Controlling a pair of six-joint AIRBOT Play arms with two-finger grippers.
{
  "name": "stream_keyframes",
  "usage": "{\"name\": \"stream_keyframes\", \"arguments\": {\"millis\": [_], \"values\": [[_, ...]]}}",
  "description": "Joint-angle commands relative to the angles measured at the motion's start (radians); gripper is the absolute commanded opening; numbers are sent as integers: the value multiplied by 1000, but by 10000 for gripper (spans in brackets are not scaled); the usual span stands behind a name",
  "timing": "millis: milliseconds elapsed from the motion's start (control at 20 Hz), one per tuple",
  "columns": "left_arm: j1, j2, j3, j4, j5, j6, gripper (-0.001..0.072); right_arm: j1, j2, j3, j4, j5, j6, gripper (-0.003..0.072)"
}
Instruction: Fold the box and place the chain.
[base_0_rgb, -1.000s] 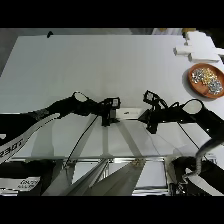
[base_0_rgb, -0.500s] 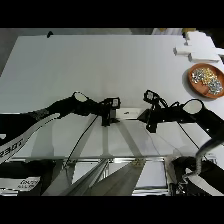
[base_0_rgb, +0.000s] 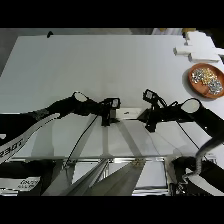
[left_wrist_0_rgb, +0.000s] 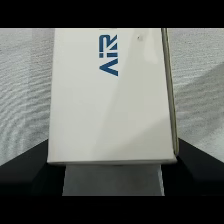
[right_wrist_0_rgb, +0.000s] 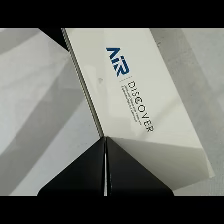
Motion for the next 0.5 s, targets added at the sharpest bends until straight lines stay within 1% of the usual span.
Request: {"name": "stream_keyframes", "arguments": {"millis": [0, 150, 250, 350, 450], "values": [[-1, 0, 0, -1, 0, -1, 39, 0, -5, -1, -22, -8, 8, 14], [-1, 0, 0, 0, 0, -1, 39, 0, -5, -1, -38, -23, 32, 14], [-1, 0, 0, -1, 0, -1, 39, 0, 5, 0, -1, -33, 31, 13], [-1, 0, 0, -1, 0, -1, 39, 0, 63, 2, 43, -52, 31, 14], [-1, 0, 0, -1, 0, -1, 39, -13, 154, 20, 2, -71, 125, 14]]}}
